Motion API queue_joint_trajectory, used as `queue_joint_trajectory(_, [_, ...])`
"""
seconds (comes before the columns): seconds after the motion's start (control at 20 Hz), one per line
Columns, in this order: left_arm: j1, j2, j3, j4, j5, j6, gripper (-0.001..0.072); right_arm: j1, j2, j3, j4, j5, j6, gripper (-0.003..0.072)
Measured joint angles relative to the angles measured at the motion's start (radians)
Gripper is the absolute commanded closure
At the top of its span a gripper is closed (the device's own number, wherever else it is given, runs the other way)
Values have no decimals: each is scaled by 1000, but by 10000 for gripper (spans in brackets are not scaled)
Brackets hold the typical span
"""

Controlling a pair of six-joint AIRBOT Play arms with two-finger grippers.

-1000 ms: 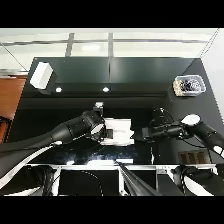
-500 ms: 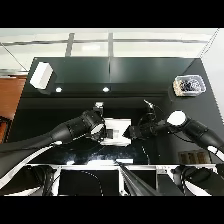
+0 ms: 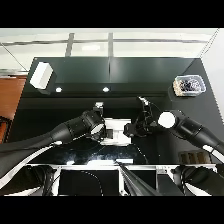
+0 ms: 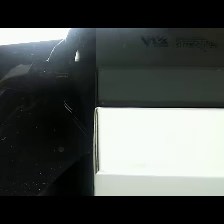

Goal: Fold the box and place the chain.

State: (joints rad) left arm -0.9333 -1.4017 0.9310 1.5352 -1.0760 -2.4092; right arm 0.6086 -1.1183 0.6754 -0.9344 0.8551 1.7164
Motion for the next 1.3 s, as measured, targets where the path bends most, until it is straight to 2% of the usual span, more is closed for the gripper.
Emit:
queue_joint_trajectory(0.3, [0, 0, 0, 1, -1, 0, 684, 95, -83, 95, -179, 18, 173, 252])
queue_joint_trajectory(0.55, [0, 0, 0, 1, 1, 0, 684, 145, -113, 121, -312, 46, 328, 254])
queue_joint_trajectory(0.65, [0, 0, 0, 1, 1, 0, 683, 166, -126, 131, -351, 64, 371, 332])
queue_joint_trajectory(0.95, [0, 0, 0, 0, 2, 0, 683, 228, -177, 185, -455, 164, 475, 334])
queue_joint_trajectory(1.3, [0, 0, 0, -1, 2, 0, 684, 247, -220, 206, -492, 199, 589, 334])
